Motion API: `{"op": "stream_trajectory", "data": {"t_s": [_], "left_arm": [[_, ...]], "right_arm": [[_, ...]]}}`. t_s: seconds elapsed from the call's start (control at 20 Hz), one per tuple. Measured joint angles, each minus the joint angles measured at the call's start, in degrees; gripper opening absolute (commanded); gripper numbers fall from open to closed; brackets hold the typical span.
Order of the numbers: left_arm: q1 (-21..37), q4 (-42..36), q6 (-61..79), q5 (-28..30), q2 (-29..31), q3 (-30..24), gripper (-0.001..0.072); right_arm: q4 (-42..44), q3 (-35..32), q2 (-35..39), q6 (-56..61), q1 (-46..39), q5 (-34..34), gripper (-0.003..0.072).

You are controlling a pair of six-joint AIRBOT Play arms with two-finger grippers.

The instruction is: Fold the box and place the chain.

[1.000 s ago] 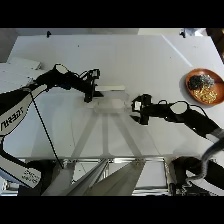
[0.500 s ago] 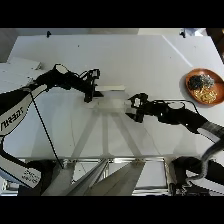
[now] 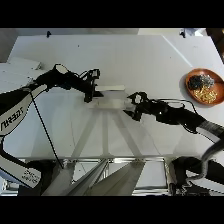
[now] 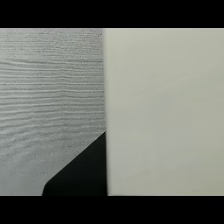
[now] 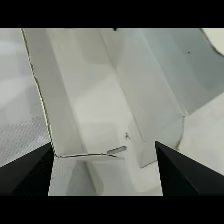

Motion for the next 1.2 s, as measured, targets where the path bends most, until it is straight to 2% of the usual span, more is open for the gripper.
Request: {"op": "stream_trajectory", "data": {"t_s": [0.5,0.75,1.0,1.2], "left_arm": [[-0.02,0.0,0.0,0.04,-0.02,0.0,0.0015],[0.0,0.02,0.0,0.02,0.0,0.0,0.0015],[0.0,0.02,0.0,0.07,-0.02,0.0,0.0015],[0.0,0.02,0.0,0.04,-0.02,0.0,0.0015]], "right_arm": [[0.76,4.81,-0.35,3.17,-0.7,-1.6,0.0691],[0.24,6.25,-3.58,3.39,-0.74,0.09,0.0691],[-3.43,11.3,-8.13,6.16,-2.6,3.76,0.0691],[-11.5,14.93,-10.45,12.37,-4.48,7.61,0.0691]]}}
